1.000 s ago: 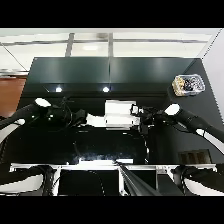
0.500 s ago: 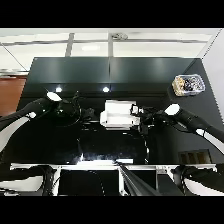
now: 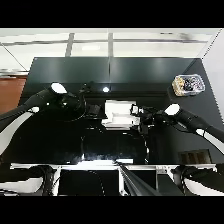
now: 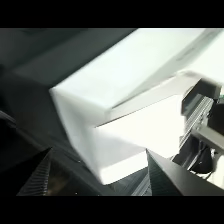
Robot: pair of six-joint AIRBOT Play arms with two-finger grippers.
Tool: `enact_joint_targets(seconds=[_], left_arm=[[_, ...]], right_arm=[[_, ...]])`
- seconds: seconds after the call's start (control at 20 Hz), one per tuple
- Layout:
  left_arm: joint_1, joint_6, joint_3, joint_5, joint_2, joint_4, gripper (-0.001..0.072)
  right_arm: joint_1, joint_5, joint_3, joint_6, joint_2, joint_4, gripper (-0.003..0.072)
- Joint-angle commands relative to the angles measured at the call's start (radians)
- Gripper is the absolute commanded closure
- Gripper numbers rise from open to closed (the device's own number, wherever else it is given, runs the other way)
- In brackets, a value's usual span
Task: Fold the box and place the chain.
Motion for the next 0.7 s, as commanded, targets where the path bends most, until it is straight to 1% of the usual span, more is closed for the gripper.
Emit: enact_joint_targets(seconds=[0.0, 0.2, 0.25, 0.3, 0.5, 0.65], left_arm=[[-0.069, -0.176, 0.086, 0.003, 0.000, 0.143, 0.0026], [-0.140, -0.342, 0.158, -0.005, 0.000, 0.274, 0.0028], [-0.154, -0.398, 0.171, -0.006, 0.000, 0.312, 0.0079], [-0.166, -0.419, 0.179, -0.008, 0.000, 0.330, 0.0166], [-0.193, -0.466, 0.183, 0.002, 0.000, 0.341, 0.0167], [-0.215, -0.530, 0.184, 0.055, 0.000, 0.359, 0.0167]], right_arm=[[0.001, 0.000, 0.000, 0.000, -0.001, 0.000, 0.0452], [0.001, 0.000, 0.000, 0.000, -0.001, 0.000, 0.0451], [0.001, 0.000, 0.000, 0.000, -0.001, 0.000, 0.0452], [0.001, 0.000, 0.000, 0.000, -0.001, 0.000, 0.0451], [0.001, 0.000, 0.000, 0.000, -0.001, 0.000, 0.0452], [0.001, 0.000, 0.000, 0.000, -0.001, 0.000, 0.0452]])
